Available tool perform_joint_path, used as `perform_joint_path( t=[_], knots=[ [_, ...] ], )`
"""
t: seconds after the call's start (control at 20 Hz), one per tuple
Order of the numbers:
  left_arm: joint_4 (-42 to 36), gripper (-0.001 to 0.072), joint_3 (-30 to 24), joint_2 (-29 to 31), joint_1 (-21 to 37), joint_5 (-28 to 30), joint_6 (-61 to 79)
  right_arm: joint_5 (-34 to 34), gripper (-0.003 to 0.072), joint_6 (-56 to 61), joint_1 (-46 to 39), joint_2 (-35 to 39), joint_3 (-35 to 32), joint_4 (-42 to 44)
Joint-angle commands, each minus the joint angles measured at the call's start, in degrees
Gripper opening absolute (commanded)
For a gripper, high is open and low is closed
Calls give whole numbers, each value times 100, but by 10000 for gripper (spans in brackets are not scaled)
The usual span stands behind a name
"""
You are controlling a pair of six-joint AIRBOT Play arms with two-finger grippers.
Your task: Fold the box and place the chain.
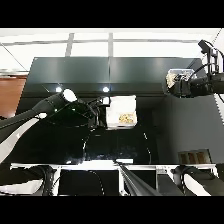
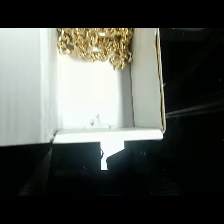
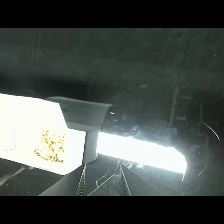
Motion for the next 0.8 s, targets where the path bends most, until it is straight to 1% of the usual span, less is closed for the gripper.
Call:
perform_joint_path(
  t=[0.0, 0.1, 0.2, 0.5, 0.6, 0.75],
  knots=[
    [116, 708, 4, -2, -33, -81, -254, -39, 262, -2, 2, 2, 0, 2],
    [-66, 708, 4, -2, -87, -81, -251, -44, 262, -2, 2, 2, 0, 2],
    [-76, 709, 4, -2, -170, -26, -249, -44, 263, -4, 2, 2, 0, 2],
    [-367, 709, 4, -2, -175, 105, -251, -44, 263, -4, 2, 2, 0, 0],
    [-382, 709, 4, -2, -175, 216, -251, -44, 263, -4, 2, 2, 0, 0],
    [-382, 709, 4, -2, -175, 227, -251, -59, 262, -4, 2, 2, 0, 0]
  ],
)
